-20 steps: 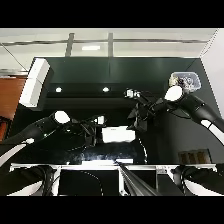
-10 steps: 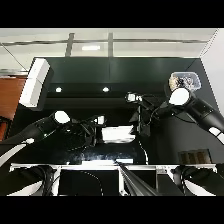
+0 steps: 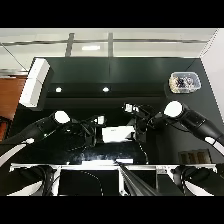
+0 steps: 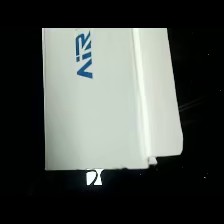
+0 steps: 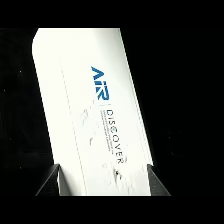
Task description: Fold the box and place the chain.
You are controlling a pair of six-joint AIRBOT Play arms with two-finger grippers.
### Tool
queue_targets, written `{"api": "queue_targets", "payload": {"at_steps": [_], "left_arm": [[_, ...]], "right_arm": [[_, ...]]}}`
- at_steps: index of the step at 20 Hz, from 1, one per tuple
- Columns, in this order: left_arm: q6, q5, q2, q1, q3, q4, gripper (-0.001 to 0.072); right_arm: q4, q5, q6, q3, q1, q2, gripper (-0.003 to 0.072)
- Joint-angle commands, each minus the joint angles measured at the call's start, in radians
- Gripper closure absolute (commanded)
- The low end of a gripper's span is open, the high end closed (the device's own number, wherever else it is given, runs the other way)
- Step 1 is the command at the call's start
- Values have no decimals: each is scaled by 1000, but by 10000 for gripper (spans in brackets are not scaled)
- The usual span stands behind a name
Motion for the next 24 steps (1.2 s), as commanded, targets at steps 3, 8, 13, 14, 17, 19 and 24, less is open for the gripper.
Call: {"api": "queue_targets", "payload": {"at_steps": [3, 8, 13, 14, 17, 19, 24], "left_arm": [[0, 0, 0, 1, 0, 0, 434], [0, 0, 0, 1, 0, 0, 434], [0, 0, 0, 1, 0, 0, 434], [0, 0, 0, 1, 0, 0, 433], [0, 0, 0, 1, 0, 0, 434], [0, -1, 0, 1, 0, 0, 434], [0, -2, 0, 1, 0, 0, 434]], "right_arm": [[6, 23, -3, -4, 11, 10, 239], [6, 26, -1, -4, 11, 13, 358], [6, 5, 1, -2, 10, 47, 348], [5, 5, 0, -2, 10, 57, 148], [-46, 12, -3, -2, 18, 78, 5], [-116, 8, -1, -2, 26, 78, 5], [-151, -109, 50, -2, 46, 78, 7]]}}
